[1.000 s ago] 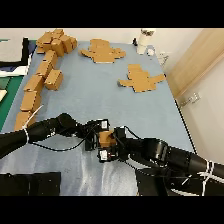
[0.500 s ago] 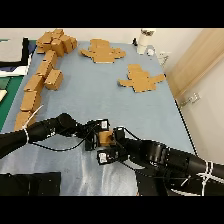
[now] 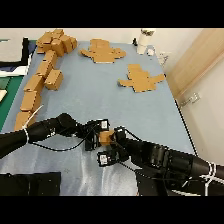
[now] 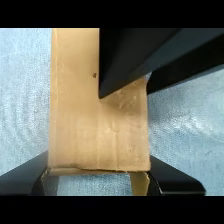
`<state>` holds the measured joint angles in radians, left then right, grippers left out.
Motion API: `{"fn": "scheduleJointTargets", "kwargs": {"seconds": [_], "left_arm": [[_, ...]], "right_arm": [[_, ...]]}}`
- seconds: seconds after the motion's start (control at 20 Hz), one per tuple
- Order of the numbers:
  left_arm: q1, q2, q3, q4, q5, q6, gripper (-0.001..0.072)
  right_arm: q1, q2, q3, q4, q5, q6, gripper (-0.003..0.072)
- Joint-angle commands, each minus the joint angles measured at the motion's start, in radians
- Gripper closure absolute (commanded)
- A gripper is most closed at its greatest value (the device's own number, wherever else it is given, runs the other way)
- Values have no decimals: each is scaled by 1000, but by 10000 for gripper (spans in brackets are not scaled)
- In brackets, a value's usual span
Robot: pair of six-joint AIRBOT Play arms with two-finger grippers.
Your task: Fold the box.
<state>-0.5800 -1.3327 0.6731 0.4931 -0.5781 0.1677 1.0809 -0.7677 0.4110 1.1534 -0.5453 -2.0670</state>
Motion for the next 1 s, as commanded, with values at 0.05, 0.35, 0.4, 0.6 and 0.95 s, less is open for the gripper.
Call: {"fn": "scheduleJointTargets", "kwargs": {"seconds": [0.05,0.35,0.4,0.6,0.95], "left_arm": [[0,0,1,0,0,0,240],[0,0,1,0,0,0,240],[0,0,1,0,0,0,240],[0,0,1,0,0,0,240],[0,0,1,0,0,0,240]], "right_arm": [[10,3,19,-51,-22,29,316],[31,3,59,-59,-74,28,315],[31,3,64,-59,-79,28,316],[31,14,66,-61,-81,28,316],[31,31,65,-61,-88,28,369]]}}
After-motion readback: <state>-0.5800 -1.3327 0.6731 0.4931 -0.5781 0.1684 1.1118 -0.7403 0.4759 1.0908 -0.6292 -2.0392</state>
